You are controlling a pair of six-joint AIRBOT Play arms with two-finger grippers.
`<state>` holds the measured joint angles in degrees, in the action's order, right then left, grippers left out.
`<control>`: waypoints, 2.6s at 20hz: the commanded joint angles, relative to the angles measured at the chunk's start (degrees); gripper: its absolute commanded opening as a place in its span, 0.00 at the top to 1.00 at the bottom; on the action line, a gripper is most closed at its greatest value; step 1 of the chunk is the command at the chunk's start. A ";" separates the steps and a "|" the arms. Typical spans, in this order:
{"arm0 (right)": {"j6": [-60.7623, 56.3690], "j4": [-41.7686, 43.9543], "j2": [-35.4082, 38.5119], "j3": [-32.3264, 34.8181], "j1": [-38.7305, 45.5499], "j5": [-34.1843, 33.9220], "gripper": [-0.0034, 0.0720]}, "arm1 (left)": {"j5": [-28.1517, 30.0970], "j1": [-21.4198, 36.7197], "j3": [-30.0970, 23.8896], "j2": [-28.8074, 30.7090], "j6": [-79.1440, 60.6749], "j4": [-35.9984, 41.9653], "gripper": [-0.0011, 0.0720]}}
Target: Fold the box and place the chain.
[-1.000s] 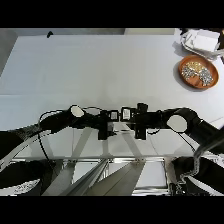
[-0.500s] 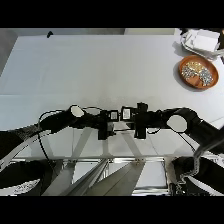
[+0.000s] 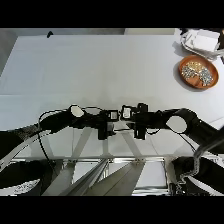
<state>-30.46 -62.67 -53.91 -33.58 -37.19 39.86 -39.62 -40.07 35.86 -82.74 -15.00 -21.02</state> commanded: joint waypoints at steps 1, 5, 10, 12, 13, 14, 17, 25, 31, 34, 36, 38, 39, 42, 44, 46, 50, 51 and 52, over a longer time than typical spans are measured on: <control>-0.20 -0.07 -0.02 0.50 0.00 -0.48 0.69 | -0.07 -0.04 -0.02 0.02 -0.04 -0.02 0.56; -0.17 -0.26 0.17 0.50 0.00 -1.31 0.69 | -0.04 -0.02 -0.02 0.02 -0.04 -0.02 0.56; -0.20 0.24 0.15 0.79 -0.02 5.88 0.69 | -0.07 -0.02 -0.02 0.02 -0.04 -0.02 0.56; -0.17 1.27 0.15 1.97 -0.02 5.81 0.69 | -0.07 -0.02 -0.02 0.02 -0.04 -0.02 0.56; -0.17 1.46 0.15 2.25 -0.02 5.90 0.69 | -0.04 -0.04 -0.02 0.02 -0.04 -0.02 0.56; -0.17 1.46 0.15 2.27 -0.02 5.97 0.69 | -0.07 -0.02 -0.02 0.04 -0.04 -0.02 0.56; -0.17 1.70 0.15 2.27 -0.02 5.92 0.58 | -0.04 -0.02 -0.02 0.02 -0.04 -0.02 0.56; -0.13 1.68 5.73 2.27 0.00 -0.33 0.50 | -0.07 -0.04 -0.02 0.02 -0.04 -0.02 0.56; -0.42 9.05 9.55 3.56 2.71 -0.87 0.94 | -0.07 -0.02 -0.02 0.02 -0.04 -0.02 0.56; 12.92 29.59 9.33 10.01 7.87 -3.04 0.94 | -0.07 -0.04 -0.02 0.02 -0.04 -0.02 0.56; 21.68 40.28 8.35 13.62 9.88 -3.06 0.94 | -0.04 -0.02 -0.02 0.02 -0.04 -0.02 0.56; 26.53 45.66 6.19 15.26 10.16 -2.99 0.94 | -0.04 -0.02 -0.02 0.02 -0.04 -0.02 0.56; 27.54 47.25 4.66 15.47 10.12 -2.84 0.94 | -0.04 -0.02 -0.02 0.02 -0.04 -0.02 0.56; 29.07 47.87 0.55 15.52 10.12 -0.52 0.94 | -0.07 -0.02 -0.02 0.02 -0.04 -0.02 0.56; 29.51 48.11 -0.66 15.82 10.10 -0.24 0.94 | -0.04 -0.04 -0.02 0.02 -0.04 -0.02 0.56; 31.19 49.22 -0.68 16.83 10.12 -0.28 0.94 | -0.04 -0.02 -0.02 0.02 -0.04 -0.02 0.56; 31.67 49.42 -0.68 19.23 10.10 -0.28 0.94 | -0.04 -0.04 -0.02 0.02 -0.04 -0.02 0.56; 32.04 49.42 -0.68 19.78 10.10 -0.35 0.94 | -0.04 -0.02 -0.02 0.02 -0.04 -0.02 0.56; 32.04 49.40 -0.68 20.31 10.10 -0.55 0.94 | -0.04 -0.02 -0.02 0.02 -0.04 -0.02 0.56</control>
<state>0.58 -13.26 -54.37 -14.74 -27.11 39.22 -39.64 -40.16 35.83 -82.74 -15.09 -21.10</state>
